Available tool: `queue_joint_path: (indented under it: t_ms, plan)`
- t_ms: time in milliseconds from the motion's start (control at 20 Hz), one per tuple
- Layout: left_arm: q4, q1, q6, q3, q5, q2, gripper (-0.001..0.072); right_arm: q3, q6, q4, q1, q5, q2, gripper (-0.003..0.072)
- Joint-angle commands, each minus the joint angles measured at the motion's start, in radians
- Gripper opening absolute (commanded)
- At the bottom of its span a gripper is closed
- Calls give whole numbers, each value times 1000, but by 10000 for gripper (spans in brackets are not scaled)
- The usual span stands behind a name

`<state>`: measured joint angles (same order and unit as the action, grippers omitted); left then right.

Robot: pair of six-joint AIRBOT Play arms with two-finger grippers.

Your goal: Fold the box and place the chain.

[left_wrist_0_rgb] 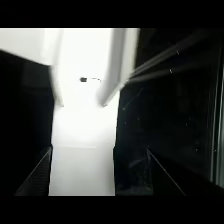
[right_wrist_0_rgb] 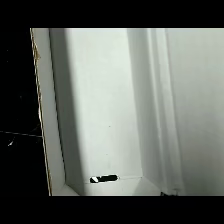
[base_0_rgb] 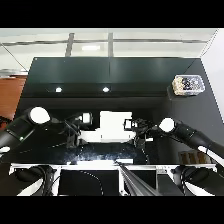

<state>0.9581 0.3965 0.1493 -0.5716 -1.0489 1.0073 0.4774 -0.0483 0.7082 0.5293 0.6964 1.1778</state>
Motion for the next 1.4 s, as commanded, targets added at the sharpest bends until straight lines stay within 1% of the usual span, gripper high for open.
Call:
queue_joint_path:
  t_ms: [0, 50, 150, 300, 350, 400, 450, 500, 550, 650, 900, 1000, 1250, 1350]
  plan:
    - [13, 97, -105, 25, 214, 44, 694, 0, 0, 0, 1, 0, 0, 130]
    - [-22, 120, -105, 26, 257, 58, 693, 0, 0, -1, 1, 0, 0, 130]
    - [-47, 148, -105, 26, 259, 97, 688, 0, 0, 0, 1, 0, 0, 129]
    - [-80, 159, -105, 26, 265, 125, 685, 0, 0, -1, 1, 0, 0, 130]
    - [-100, 159, -105, 26, 265, 126, 639, 0, 0, 0, 1, 0, 0, 130]
    - [-107, 159, -105, 26, 265, 126, 501, 0, 0, -1, 1, 0, 0, 129]
    - [-107, 159, -105, 26, 265, 126, 384, 0, 0, 0, 1, 0, 0, 130]
    - [-106, 159, -105, 26, 274, 126, 343, 0, 0, 0, 1, 0, 0, 130]
    - [-108, 159, -105, 26, 291, 126, 328, 0, 0, -1, 1, -1, 0, 130]
    - [-148, 159, -105, 26, 311, 126, 328, 0, 0, -1, 1, 0, 0, 130]
    - [-286, 163, -105, 26, 309, 129, 326, 0, 0, 0, 1, -1, 0, 130]
    - [-332, 163, -105, 28, 289, 131, 327, 0, 0, -1, 1, -1, 0, 130]
    - [-328, 163, -101, 28, 282, 134, 326, 0, 0, -1, 1, 0, 0, 130]
    - [-319, 163, -98, 28, 278, 134, 205, 0, 0, -1, 1, 0, 0, 130]
